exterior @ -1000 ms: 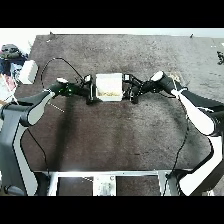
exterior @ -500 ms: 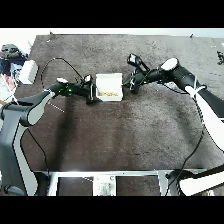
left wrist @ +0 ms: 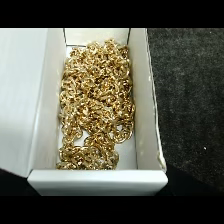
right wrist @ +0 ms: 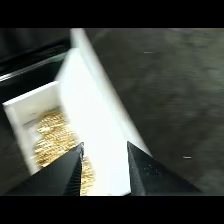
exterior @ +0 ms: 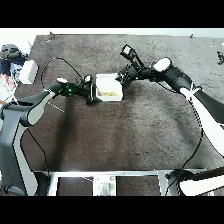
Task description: Fold the box and place the chain.
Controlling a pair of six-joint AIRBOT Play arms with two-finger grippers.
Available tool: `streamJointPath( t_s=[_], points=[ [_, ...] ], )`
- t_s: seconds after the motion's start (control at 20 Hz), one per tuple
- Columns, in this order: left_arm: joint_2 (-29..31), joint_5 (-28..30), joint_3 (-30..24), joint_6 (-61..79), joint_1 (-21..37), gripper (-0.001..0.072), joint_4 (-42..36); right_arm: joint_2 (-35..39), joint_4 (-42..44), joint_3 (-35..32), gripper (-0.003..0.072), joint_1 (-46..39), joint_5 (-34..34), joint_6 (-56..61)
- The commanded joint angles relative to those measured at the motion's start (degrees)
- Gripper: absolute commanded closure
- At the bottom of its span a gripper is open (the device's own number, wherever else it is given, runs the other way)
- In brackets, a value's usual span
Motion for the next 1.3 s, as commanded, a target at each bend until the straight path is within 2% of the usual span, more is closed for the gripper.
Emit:
streamJointPath(
  t_s=[0.0, 0.05, 0.2, 0.25, 0.35, 0.45, 0.55, 0.7, 0.8, 0.9, 0.95, 1.0, 1.2, 1.25],
  points=[
    [0.0, 0.0, 0.0, 0.0, 0.0, 0.0244, 0.0, 1.3, 0.7, 0.1, 0.0427, -1.1, -8.9, 3.1],
    [0.0, 0.0, 0.0, 0.0, 0.0, 0.0244, 0.0, 1.1, 2.3, 0.7, 0.0496, -2.2, -9.3, 4.5],
    [0.0, 0.0, 0.0, 0.0, 0.0, 0.0244, 0.0, -3.9, 4.3, 7.6, 0.0496, -6.9, 3.1, 8.9],
    [0.0, 0.0, 0.0, 0.0, 0.0, 0.0244, 0.0, -6.6, 6.1, 10.9, 0.0536, -8.2, 6.8, 8.9],
    [0.0, 0.0, 0.0, 0.0, 0.0, 0.0244, 0.0, -11.9, 8.1, 16.9, 0.0536, -9.7, 11.4, 9.0],
    [0.0, 0.0, 0.0, 0.0, 0.0, 0.0244, 0.0, -17.0, 9.4, 22.2, 0.0593, -10.3, 17.6, 8.6],
    [0.0, 0.0, 0.0, 0.0, 0.0, 0.0244, 0.0, -21.3, 9.4, 26.1, 0.0593, -10.3, 22.5, 8.7],
    [0.0, 0.0, 0.0, 0.0, 0.0, 0.0244, 0.0, -24.1, 10.1, 26.8, 0.0574, -10.3, 27.6, 7.7],
    [0.0, 0.0, 0.0, 0.0, 0.0, 0.0244, 0.0, -24.3, 11.3, 26.8, 0.0574, -10.3, 32.9, 4.1],
    [0.0, 0.0, 0.0, 0.0, 0.0, 0.0244, 0.0, -24.1, 11.5, 26.8, 0.0570, -10.2, 35.4, 1.9],
    [0.0, 0.0, 0.0, 0.0, 0.0, 0.0244, 0.0, -23.8, 11.6, 26.8, 0.0466, -10.2, 36.4, 1.0],
    [0.0, 0.0, 0.0, 0.0, 0.0, 0.0244, 0.0, -23.5, 11.5, 26.8, 0.0433, -10.1, 37.6, 0.3],
    [0.0, 0.0, 0.0, 0.0, 0.0, 0.0244, 0.0, -23.3, 9.9, 26.8, 0.0425, -8.7, 40.9, -1.1],
    [0.0, 0.0, 0.0, 0.0, 0.0, 0.0244, 0.0, -23.3, 8.2, 26.8, 0.0277, -7.9, 40.6, -1.5]
  ],
)
